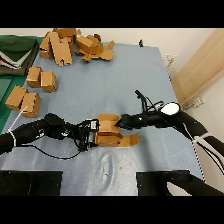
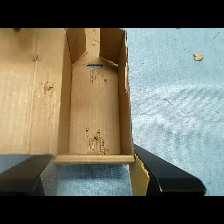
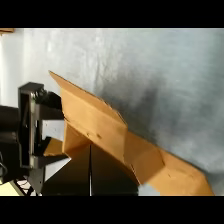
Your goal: Fold the box.
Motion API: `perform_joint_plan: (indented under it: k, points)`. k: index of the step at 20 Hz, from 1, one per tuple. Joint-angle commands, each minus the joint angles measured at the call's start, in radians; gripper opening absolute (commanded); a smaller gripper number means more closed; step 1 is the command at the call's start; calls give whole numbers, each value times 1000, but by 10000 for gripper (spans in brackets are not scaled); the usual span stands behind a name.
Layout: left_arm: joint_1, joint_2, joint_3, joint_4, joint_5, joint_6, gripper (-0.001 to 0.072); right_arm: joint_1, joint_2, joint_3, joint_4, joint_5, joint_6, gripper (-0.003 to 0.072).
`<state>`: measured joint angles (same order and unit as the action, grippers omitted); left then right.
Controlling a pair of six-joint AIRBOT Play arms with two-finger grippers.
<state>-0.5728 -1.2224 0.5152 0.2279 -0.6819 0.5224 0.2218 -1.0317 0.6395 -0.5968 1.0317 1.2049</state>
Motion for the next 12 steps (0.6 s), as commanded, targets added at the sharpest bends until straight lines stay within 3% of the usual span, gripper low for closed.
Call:
perform_joint_plan:
  k: [1,4,5,6,8,12]
  points:
    - [0,0,0,0,-1,0,456,-64,130,-24,-174,126,55,4]
    - [0,0,0,0,0,0,456,-80,256,-24,-336,219,-152,5]
    - [0,0,0,0,0,0,456,-80,278,-24,-367,216,-201,37]
    - [0,0,0,0,0,0,456,-78,291,-24,-383,212,-272,254]
    - [0,0,0,0,0,0,457,-67,287,-24,-414,207,-412,439]
    - [0,0,0,0,-1,0,456,38,244,-24,-487,76,-646,489]
